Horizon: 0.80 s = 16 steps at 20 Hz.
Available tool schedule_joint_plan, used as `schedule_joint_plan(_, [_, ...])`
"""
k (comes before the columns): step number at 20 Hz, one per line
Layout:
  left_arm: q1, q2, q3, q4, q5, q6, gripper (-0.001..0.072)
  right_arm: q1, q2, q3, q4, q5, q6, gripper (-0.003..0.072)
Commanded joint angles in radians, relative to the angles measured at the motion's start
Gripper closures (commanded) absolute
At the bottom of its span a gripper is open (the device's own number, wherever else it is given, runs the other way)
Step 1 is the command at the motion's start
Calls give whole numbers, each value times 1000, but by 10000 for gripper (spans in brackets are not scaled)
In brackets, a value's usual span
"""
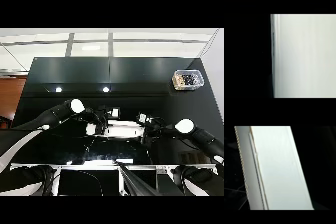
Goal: Fold the box and place the chain.
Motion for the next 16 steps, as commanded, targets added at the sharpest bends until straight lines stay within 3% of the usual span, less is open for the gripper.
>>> schedule_joint_plan(1, [1,1,1,-1,2,-1,679,1,-41,0,-24,9,-70,11])
schedule_joint_plan(16, [0,0,0,-1,-46,-18,680,1,-103,0,-32,-39,-163,10])
